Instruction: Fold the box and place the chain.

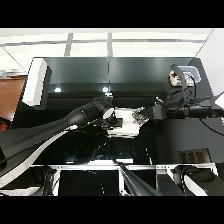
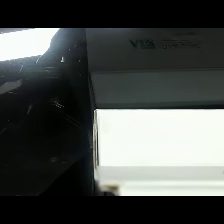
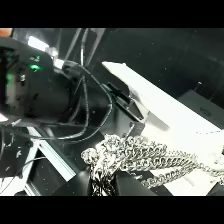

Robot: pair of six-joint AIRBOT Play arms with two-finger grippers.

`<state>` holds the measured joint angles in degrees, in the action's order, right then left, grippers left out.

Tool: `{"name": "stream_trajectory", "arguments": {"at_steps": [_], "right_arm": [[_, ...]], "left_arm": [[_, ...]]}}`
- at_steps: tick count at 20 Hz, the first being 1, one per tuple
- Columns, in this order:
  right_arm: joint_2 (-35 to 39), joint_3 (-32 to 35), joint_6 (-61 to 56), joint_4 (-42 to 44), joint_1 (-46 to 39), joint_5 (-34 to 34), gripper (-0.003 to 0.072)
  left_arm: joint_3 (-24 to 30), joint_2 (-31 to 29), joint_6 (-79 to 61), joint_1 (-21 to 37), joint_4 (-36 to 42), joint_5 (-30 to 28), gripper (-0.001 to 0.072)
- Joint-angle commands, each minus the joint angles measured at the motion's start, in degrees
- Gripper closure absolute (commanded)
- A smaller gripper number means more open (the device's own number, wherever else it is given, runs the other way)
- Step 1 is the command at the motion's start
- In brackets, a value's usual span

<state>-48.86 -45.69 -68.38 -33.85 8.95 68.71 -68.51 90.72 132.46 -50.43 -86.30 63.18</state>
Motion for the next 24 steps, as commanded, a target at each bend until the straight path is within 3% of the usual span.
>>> {"name": "stream_trajectory", "arguments": {"at_steps": [1,3,4,5,9,12,14,15,16,22,24], "right_arm": [[-2.43,1.44,-0.02,0.22,1.79,-3.06,0.0665],[-4.28,2.51,0.00,0.26,3.52,-4.50,0.0662],[-5.20,2.54,-0.37,0.22,3.82,-3.80,0.0511],[-5.38,2.51,-0.39,-0.04,3.78,-3.39,0.0305],[-4.68,1.36,0.74,-1.90,-5.18,5.97,0.0311],[-4.04,1.92,2.40,-17.92,-15.19,9.81,0.0310],[-4.04,4.76,2.38,-26.95,-17.68,1.66,0.0305],[-4.11,6.56,0.81,-27.61,-17.88,-3.39,0.0073],[-4.48,8.00,0.20,-26.97,-17.57,-8.90,-0.0026],[-11.54,8.74,2.71,-31.50,-10.36,-43.52,-0.0022],[-15.21,8.74,14.53,-35.32,-7.30,-47.04,-0.0021]], "left_arm": [[0.00,0.00,0.00,0.02,-0.02,-0.07,0.0683],[0.00,0.00,0.00,0.00,-0.02,-0.13,0.0683],[0.00,0.00,0.00,0.00,-0.02,-0.11,0.0683],[0.00,0.00,0.00,0.00,0.00,-0.11,0.0683],[0.00,0.00,0.00,0.00,-0.02,-0.07,0.0683],[0.00,0.00,0.00,0.00,-0.02,-0.15,0.0683],[0.00,0.00,0.00,0.00,0.00,-0.13,0.0683],[0.00,0.00,0.00,0.00,-0.02,-0.11,0.0683],[0.00,0.00,0.00,0.00,0.00,-0.11,0.0683],[0.00,0.00,0.00,0.02,-0.02,-0.13,0.0683],[0.00,0.00,0.00,0.00,-0.02,-0.11,0.0683]]}}
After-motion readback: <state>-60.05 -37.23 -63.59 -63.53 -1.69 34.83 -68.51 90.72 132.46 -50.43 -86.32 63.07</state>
